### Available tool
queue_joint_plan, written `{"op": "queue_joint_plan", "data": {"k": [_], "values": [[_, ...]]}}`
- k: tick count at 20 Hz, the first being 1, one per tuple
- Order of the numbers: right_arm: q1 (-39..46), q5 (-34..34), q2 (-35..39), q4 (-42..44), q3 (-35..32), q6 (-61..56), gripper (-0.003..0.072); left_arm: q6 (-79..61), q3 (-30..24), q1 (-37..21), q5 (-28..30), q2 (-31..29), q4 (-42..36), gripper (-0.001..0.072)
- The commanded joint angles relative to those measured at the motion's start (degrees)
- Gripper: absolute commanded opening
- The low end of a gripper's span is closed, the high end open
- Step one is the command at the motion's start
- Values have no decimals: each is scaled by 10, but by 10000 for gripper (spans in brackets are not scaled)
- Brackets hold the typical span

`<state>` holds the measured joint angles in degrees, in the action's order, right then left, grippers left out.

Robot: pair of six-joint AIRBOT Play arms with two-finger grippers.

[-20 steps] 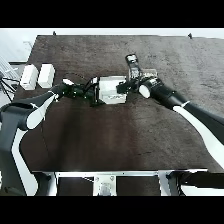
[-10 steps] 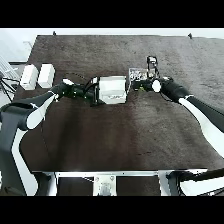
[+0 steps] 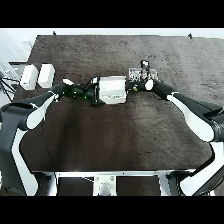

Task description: Fold the box and place the chain.

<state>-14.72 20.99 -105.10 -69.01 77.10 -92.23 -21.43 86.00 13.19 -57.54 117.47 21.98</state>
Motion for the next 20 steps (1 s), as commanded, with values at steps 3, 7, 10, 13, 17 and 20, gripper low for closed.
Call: {"op": "queue_joint_plan", "data": {"k": [3,7,10,13,17,20], "values": [[2,-13,-30,28,42,44,3,0,0,0,0,0,0,466],[-4,25,54,-23,41,44,8,0,0,0,0,0,0,466],[-10,84,159,-46,41,43,8,0,0,0,0,0,0,466],[-29,128,243,-96,41,42,7,0,0,0,0,0,0,466],[-75,182,333,-197,41,-14,8,0,0,0,0,0,0,466],[-124,216,382,-246,41,-47,8,0,0,0,0,0,0,466]]}}
